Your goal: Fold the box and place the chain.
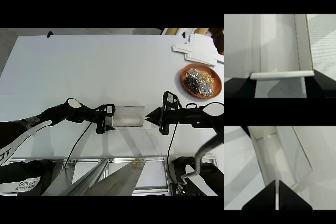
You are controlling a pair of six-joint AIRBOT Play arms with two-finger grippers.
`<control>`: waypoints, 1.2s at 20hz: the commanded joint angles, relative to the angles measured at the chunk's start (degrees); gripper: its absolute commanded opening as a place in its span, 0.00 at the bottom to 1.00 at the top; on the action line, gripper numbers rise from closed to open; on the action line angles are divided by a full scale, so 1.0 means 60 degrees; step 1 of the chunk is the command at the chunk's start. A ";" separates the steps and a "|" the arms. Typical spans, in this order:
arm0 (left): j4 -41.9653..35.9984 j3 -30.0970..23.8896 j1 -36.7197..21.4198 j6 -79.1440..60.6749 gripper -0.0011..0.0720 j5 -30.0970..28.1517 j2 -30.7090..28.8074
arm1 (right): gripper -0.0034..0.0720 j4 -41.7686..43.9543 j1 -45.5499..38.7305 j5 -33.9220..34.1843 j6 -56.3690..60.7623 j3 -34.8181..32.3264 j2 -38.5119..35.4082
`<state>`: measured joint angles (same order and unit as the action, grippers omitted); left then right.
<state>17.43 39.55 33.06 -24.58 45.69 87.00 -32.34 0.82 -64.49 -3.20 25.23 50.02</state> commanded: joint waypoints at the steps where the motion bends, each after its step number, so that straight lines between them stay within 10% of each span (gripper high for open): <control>1: 0.0000 0.0007 0.0000 0.0004 0.22 -0.0007 0.0000 | 0.07 0.1399 0.1228 0.1246 0.0033 0.0011 -0.0015; 10: 0.0000 0.0007 0.0000 0.0000 0.22 -0.0007 0.0000 | 0.07 0.3399 0.1985 0.3282 0.0146 0.1472 0.3002; 15: 0.0000 0.0007 0.0000 0.0000 0.22 -0.0007 0.0000 | 0.07 0.0867 0.1989 0.3767 0.2725 0.1923 0.4255; 24: -0.0004 0.0007 0.0000 0.0000 0.22 -0.0007 0.0000 | 0.07 -0.2583 0.1985 0.3122 0.4776 0.1963 0.1865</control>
<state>17.41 39.55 33.06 -24.56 45.69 87.00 -40.75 12.69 -44.45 22.98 36.91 67.61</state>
